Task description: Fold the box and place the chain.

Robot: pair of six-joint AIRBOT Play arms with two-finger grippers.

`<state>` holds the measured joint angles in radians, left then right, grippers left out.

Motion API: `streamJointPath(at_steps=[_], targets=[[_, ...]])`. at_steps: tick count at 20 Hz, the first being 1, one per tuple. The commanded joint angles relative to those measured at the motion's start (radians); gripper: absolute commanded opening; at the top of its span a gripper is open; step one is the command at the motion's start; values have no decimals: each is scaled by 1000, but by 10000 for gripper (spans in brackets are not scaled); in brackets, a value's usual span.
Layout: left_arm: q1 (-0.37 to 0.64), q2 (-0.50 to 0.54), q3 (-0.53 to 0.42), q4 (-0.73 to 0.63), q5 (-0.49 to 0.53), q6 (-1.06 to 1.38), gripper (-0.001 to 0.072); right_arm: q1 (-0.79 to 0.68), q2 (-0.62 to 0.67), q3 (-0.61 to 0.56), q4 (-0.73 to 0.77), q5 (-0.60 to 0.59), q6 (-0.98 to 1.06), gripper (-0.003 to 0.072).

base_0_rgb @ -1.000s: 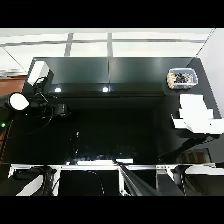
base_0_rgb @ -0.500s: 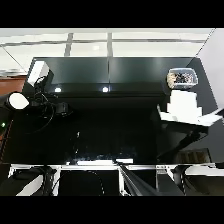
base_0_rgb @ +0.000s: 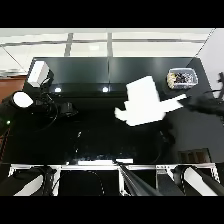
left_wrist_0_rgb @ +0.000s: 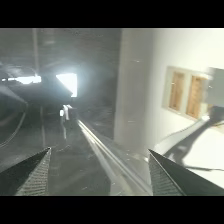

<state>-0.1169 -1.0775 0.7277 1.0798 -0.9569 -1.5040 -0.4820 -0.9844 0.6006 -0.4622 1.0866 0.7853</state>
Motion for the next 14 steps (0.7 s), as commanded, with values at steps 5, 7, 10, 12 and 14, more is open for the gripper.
streamJointPath(at_steps=[5, 7, 10, 12, 14], targets=[[-15, -138, 0, -518, 146, 414, 710, 532, 189, -338, 274, -560, -26, 12], [-16, -199, 0, -690, 128, 552, 710, 636, 189, -338, 278, -612, -27, 12], [-26, -291, 19, -762, 108, 618, 710, 724, 189, -338, 278, -690, -21, 12], [-35, -352, 42, -713, 92, 614, 710, 744, 189, -338, 278, -695, -11, 12], [-45, -399, 66, -726, 53, 612, 710, 751, 189, -338, 278, -694, -11, 12]])
